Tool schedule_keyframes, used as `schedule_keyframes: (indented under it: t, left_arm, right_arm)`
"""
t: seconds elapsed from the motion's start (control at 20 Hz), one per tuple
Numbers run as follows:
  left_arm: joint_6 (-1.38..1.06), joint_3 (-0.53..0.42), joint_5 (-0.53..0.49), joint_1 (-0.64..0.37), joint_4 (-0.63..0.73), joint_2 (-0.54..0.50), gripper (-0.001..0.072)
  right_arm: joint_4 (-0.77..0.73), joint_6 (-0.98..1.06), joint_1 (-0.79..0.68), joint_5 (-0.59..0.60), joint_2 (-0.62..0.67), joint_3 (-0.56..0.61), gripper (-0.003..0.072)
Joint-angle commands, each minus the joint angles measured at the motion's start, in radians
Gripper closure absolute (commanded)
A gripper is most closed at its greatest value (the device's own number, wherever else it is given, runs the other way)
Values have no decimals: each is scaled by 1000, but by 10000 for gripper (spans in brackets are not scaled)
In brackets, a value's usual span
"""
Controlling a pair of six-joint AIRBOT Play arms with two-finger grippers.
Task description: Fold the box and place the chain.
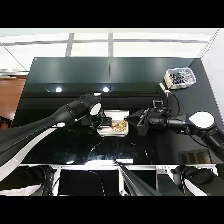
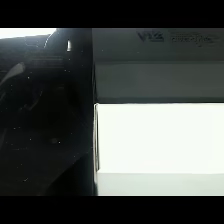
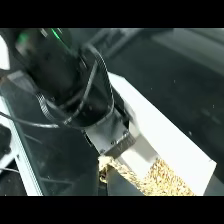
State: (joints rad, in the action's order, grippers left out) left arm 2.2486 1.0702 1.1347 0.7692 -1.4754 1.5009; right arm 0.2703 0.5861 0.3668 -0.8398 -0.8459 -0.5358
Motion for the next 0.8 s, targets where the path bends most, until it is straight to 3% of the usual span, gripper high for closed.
schedule_keyframes:
  t: [0.0,0.4,0.75]
  left_arm:
    - [0,0,-2,0,-1,0,677]
    - [0,0,-37,0,0,0,677]
    - [0,20,5,-3,-9,-9,672]
  right_arm:
    - [98,72,29,67,-10,0,364]
    - [129,71,-225,-90,42,0,366]
    - [131,71,-222,-185,42,0,366]
